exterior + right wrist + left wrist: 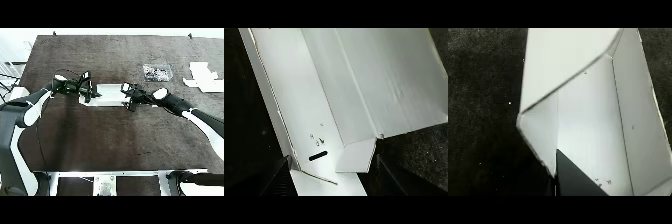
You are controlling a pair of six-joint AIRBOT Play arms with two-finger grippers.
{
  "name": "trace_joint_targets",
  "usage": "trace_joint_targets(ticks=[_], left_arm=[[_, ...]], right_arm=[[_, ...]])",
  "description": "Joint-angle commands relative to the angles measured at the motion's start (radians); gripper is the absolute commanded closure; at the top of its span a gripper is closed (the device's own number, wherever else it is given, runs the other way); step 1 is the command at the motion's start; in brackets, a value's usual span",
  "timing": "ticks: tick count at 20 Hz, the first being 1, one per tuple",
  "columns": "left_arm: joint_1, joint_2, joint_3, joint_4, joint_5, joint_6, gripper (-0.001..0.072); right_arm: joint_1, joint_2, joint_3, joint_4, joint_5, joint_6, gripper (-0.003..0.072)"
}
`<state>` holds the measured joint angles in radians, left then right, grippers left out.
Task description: Fold the box and place the chain.
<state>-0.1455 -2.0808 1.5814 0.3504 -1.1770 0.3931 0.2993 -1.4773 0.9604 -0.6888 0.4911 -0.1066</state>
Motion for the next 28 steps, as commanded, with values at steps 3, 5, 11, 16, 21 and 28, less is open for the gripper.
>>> trace_joint_targets(ticks=[3,5,11,16,21,28], left_arm=[[0.001,0.000,0.000,0.000,-0.001,0.000,0.0690],[0.001,0.000,0.000,0.000,-0.001,0.000,0.0690],[0.001,0.000,0.000,0.000,-0.001,0.000,0.0690],[0.001,0.000,0.000,0.000,-0.002,0.000,0.0690],[0.001,0.000,0.000,0.000,-0.001,0.000,0.0690],[0.001,0.000,0.000,0.000,-0.001,0.000,0.0690]], right_arm=[[-0.045,-0.020,0.046,0.049,0.126,-0.086,0.0044],[-0.060,-0.034,0.061,0.087,0.169,-0.115,-0.0004],[-0.126,-0.131,0.147,0.131,0.318,-0.123,-0.0005],[-0.159,-0.209,0.231,0.132,0.420,-0.123,-0.0005],[-0.159,-0.272,0.303,0.128,0.474,-0.157,-0.0005],[-0.159,-0.411,0.437,0.128,0.600,-0.165,-0.0006]])
